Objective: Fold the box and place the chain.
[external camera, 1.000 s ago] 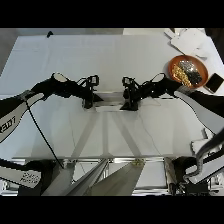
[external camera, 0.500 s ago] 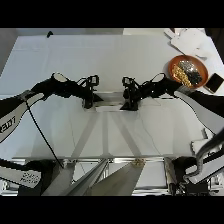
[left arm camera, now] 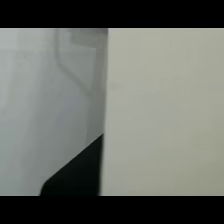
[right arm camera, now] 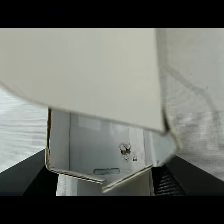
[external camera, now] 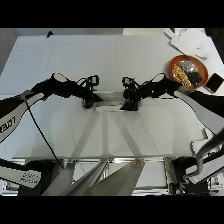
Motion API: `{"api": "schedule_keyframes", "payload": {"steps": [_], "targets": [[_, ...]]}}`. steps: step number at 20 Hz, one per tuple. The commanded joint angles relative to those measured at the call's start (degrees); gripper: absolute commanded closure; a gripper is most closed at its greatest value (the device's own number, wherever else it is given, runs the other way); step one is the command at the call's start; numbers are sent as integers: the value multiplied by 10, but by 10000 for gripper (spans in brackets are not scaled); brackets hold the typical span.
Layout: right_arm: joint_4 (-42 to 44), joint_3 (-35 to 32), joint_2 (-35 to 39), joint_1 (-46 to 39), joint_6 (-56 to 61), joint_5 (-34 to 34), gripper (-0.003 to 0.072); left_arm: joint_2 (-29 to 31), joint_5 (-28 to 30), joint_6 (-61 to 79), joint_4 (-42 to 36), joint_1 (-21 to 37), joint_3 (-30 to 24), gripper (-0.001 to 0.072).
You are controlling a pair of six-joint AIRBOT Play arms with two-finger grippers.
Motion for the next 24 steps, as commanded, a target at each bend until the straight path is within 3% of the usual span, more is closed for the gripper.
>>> {"api": "schedule_keyframes", "payload": {"steps": [1, 2, 3, 13, 14, 16, 17, 24], "targets": [[1, 0, 0, 0, 1, -3, 158, 1, -4, 0, -9, 0, 0, 532], [1, 0, 0, 0, 1, -3, 158, 1, -3, 0, -9, 0, 0, 447], [1, 0, 0, 0, 1, -3, 158, 1, -3, 0, -9, 0, 0, 416], [1, 0, 0, 0, 1, -2, 158, 35, -2, -1, -4, 14, 0, 406], [1, 0, 0, 0, 1, -3, 158, 43, -5, -11, -4, 17, 0, 340], [1, 0, 0, 0, 1, -3, 158, 56, -4, -32, 3, 24, 0, 84], [1, 0, 0, 0, 1, -3, 158, 62, -4, -35, 12, 27, 0, 57], [1, 0, 0, 0, 1, -3, 158, 86, -7, -139, 119, 58, 0, 57]]}}
